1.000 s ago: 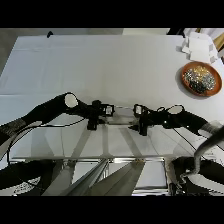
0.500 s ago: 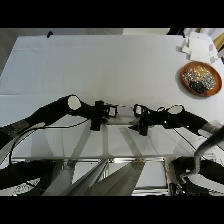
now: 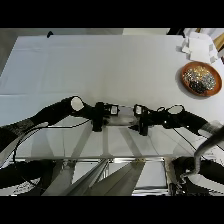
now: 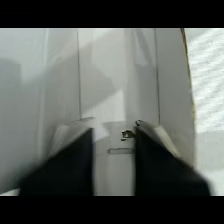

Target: Fold the box and place the chain.

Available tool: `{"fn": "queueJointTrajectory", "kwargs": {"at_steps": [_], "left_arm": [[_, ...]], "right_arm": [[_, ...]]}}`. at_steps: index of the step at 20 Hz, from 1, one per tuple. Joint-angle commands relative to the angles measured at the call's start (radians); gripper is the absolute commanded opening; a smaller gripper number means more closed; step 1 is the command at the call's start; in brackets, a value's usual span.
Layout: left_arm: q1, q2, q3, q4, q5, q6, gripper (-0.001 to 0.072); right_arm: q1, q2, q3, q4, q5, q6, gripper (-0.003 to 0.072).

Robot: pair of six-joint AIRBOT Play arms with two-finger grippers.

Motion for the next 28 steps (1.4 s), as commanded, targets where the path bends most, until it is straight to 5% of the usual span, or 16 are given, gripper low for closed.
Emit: {"fn": "queueJointTrajectory", "kwargs": {"at_steps": [1, 6, 12, 17, 24, 28], "left_arm": [[0.011, 0.019, 0.000, 0.030, -0.056, -0.096, 0.0010], [0.097, 0.145, 0.000, 0.152, -0.192, -0.401, 0.0005], [0.262, 0.331, -0.001, 0.228, -0.468, -0.643, 0.0004], [0.395, 0.295, -0.075, 0.115, -0.431, -0.824, 0.0006], [0.335, 0.080, -0.105, -0.008, -0.343, -0.926, 0.0003], [0.312, 0.051, -0.105, -0.008, -0.262, -0.988, 0.0003]], "right_arm": [[0.000, 0.000, 0.000, 0.000, 0.000, 0.000, 0.0382], [0.000, 0.000, 0.000, 0.000, 0.000, 0.000, 0.0382], [0.000, 0.000, 0.000, 0.000, 0.000, 0.000, 0.0382], [0.000, 0.000, 0.000, 0.000, 0.000, 0.000, 0.0382], [0.000, 0.000, 0.000, 0.000, 0.000, 0.000, 0.0382], [0.000, 0.000, 0.000, 0.000, 0.000, 0.000, 0.0382]]}}
